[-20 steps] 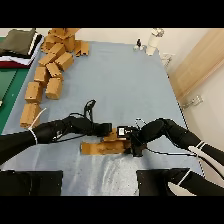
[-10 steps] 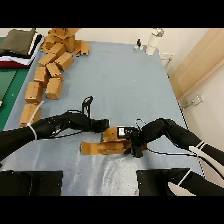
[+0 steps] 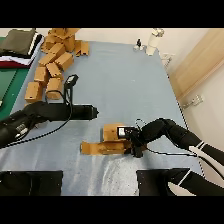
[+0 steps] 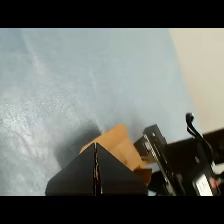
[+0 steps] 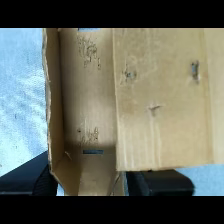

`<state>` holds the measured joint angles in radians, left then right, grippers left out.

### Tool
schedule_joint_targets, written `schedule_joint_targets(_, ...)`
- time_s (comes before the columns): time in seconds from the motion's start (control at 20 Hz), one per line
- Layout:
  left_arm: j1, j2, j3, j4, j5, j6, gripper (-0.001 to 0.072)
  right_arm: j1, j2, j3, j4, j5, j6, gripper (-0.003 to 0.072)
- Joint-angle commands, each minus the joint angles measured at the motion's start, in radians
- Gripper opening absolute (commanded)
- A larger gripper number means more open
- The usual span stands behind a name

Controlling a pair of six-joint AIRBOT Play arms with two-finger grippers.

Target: Fold the box.

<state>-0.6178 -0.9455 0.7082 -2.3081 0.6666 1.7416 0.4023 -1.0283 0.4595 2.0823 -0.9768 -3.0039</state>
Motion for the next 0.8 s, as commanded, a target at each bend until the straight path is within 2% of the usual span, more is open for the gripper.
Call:
schedule_joint_targets(0.0,-0.024,0.133,0.0,0.214,0.115,-0.031,0.001,0.001,-0.001,0.0,0.001,0.002,0.0,0.0501)
schedule_joint_targets(0.1,-0.088,0.198,-0.002,0.319,0.166,-0.02,0.001,0.001,-0.001,0.0,0.0,0.002,0.0,0.0501)
schedule_joint_targets(0.3,-0.279,0.259,-0.043,0.456,0.163,0.065,0.0014,0.001,-0.001,0.0,0.0,0.002,0.0,0.0501)
schedule_joint_targets(0.35,-0.315,0.253,-0.056,0.463,0.154,0.09,0.0077,0.001,-0.001,0.0,0.0,0.002,0.0,0.0501)
schedule_joint_targets(0.4,-0.347,0.237,-0.072,0.475,0.135,0.115,0.0453,0.001,-0.001,0.0,0.0,0.002,0.0,0.0501)
schedule_joint_targets(0.45,-0.369,0.214,-0.088,0.487,0.113,0.157,0.0648,0.001,-0.001,0.0,0.0,0.002,0.0,0.0501)
schedule_joint_targets(0.75,-0.398,-0.011,-0.098,0.489,0.091,0.407,0.0646,0.001,-0.001,0.0,0.0,0.002,0.0,0.0501)
